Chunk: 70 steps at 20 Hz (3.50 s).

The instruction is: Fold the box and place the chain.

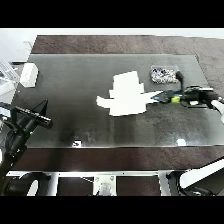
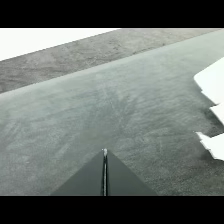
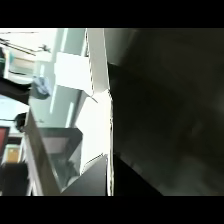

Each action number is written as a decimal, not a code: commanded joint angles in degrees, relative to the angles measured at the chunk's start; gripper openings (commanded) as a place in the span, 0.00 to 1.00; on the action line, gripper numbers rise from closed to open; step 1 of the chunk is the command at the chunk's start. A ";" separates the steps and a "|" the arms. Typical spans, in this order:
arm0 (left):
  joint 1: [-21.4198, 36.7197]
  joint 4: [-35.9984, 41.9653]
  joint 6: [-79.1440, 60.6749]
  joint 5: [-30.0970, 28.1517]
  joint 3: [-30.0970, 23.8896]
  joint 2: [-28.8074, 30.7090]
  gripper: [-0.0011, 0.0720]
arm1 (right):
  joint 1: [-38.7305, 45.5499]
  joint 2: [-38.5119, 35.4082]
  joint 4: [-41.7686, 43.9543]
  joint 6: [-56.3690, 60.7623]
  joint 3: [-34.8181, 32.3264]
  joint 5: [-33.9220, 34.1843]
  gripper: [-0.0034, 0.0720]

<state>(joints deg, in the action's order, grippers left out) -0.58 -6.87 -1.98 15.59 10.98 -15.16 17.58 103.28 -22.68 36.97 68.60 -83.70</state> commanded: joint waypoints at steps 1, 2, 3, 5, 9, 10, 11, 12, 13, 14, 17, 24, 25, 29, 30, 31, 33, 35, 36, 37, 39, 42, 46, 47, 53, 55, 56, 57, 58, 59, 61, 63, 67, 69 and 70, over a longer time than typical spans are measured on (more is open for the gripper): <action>0.00 0.00 0.00 -0.09 0.04 0.04 0.04 | -11.15 -0.72 2.73 2.08 -0.52 14.16 0.05; 0.00 0.00 0.00 -0.07 0.04 0.04 0.04 | -13.57 -0.70 2.71 2.40 0.13 17.00 0.05; 0.02 0.02 -0.02 -0.33 0.07 0.04 0.04 | -15.69 -0.70 2.56 3.80 0.94 19.82 0.05; 0.00 0.04 0.00 -1.16 0.04 0.04 0.04 | -18.27 -0.70 2.56 5.70 2.16 24.22 0.05; 0.00 0.04 0.02 -0.96 0.04 0.04 0.04 | -20.39 -0.74 2.12 9.18 2.32 26.91 0.05; 0.00 0.04 0.02 -0.98 0.04 0.04 0.04 | -20.81 -0.74 1.33 9.81 2.32 27.17 0.05; 0.00 0.04 0.00 -0.98 0.04 0.04 0.04 | -21.14 -0.74 0.79 10.21 2.32 27.39 0.05; 0.00 0.04 0.00 -1.01 0.04 0.04 0.04 | -21.09 -0.74 0.76 10.21 2.34 27.36 0.05; 0.00 0.02 -0.02 -1.05 0.04 0.04 0.05 | -21.05 -0.74 0.46 10.19 2.34 27.34 0.05; 0.00 0.00 -0.02 -1.05 0.04 0.04 0.35 | -20.72 -0.74 -0.90 10.21 2.38 27.34 0.05; 0.00 0.07 0.02 -0.39 0.04 0.04 0.64 | -19.96 -0.74 -2.99 10.62 2.47 27.15 0.05; 0.00 0.09 0.02 2.43 0.04 -0.26 0.65 | -18.93 -0.74 -4.28 10.58 2.80 27.06 0.05; 0.00 0.09 0.02 2.49 0.04 -0.26 0.65 | -18.93 -0.74 -5.31 10.60 3.06 27.04 0.05; 0.00 1.42 0.61 2.47 0.31 -1.49 0.65 | -18.95 -0.74 -6.58 10.62 4.87 26.03 0.05; 0.00 1.70 0.63 3.08 1.01 -3.48 0.65 | -18.95 -0.74 -6.58 10.62 5.25 26.03 0.05; 0.00 1.70 0.63 4.35 2.36 -6.62 0.65 | -19.02 -0.74 -6.56 10.62 5.38 25.99 0.05; 0.00 1.70 0.61 7.61 6.51 -15.19 0.65 | -19.06 -0.70 -6.82 10.62 5.35 25.05 0.05; 0.00 1.70 0.63 11.43 12.13 -25.22 0.65 | -19.04 -0.70 -6.86 10.67 5.35 24.90 0.05; 0.00 1.70 0.63 13.44 15.19 -30.10 0.65 | -19.06 -0.70 -6.88 10.67 5.35 24.90 0.05; 0.00 1.70 0.63 15.06 18.64 -35.36 0.65 | -19.06 -0.70 -6.88 10.67 5.35 24.90 0.05; 0.00 1.68 0.85 17.29 25.70 -45.48 0.64 | -19.04 -0.70 -6.97 10.64 5.35 24.94 0.05; 0.00 1.75 2.54 18.69 35.41 -58.55 0.64 | -19.04 -0.70 -6.97 10.62 5.35 24.98 0.05; 0.00 -1.84 12.44 23.80 43.30 -66.99 0.65 | -18.99 -0.70 -6.97 10.93 5.35 25.24 0.05; 0.00 -4.87 15.76 25.09 46.51 -69.66 0.65 | -18.99 -0.70 -6.95 11.08 5.35 25.40 0.05; 0.00 -17.77 30.51 35.74 65.16 -83.87 0.65 | -19.02 -0.70 -6.91 13.86 5.33 25.40 0.05; -0.15 -17.88 31.15 37.62 68.74 -86.01 0.65 | -19.04 -0.70 -6.97 14.34 5.33 25.38 0.05; -0.37 -18.45 32.13 38.05 70.34 -87.03 0.65 | -19.04 -0.70 -6.95 14.73 5.29 25.38 0.05; -0.76 -18.60 32.81 38.64 71.73 -88.13 0.65 | -19.04 -0.70 -6.95 14.71 5.22 25.35 0.05; -1.25 -18.73 33.68 39.28 73.33 -89.29 0.65 | -19.06 -0.70 -6.95 14.73 5.20 25.31 0.05; -1.81 -18.95 34.25 39.80 74.86 -90.47 0.65 | -19.06 -0.70 -6.93 14.69 5.20 25.33 0.05; -2.82 -19.67 35.01 39.82 77.35 -92.19 0.65 | -19.04 -0.70 -6.95 14.69 5.20 25.33 0.05; -3.67 -20.04 35.85 39.58 79.47 -93.92 0.65 | -19.04 -0.70 -6.95 14.67 5.20 25.35 0.05; -4.13 -20.11 37.94 42.51 83.23 -98.29 0.65 | -19.04 -0.70 -6.97 14.64 5.20 25.33 0.05; -4.13 -20.15 38.01 42.60 83.62 -99.12 0.65 | -18.99 -0.70 -6.97 14.64 5.20 25.35 0.05; -4.13 -20.15 38.01 42.58 83.82 -99.43 0.65 | -18.99 -0.70 -6.97 14.64 5.20 25.33 0.05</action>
<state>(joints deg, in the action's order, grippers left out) -4.54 -26.96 35.14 57.25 93.38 -112.86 -1.41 102.59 -29.65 51.57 73.82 -58.33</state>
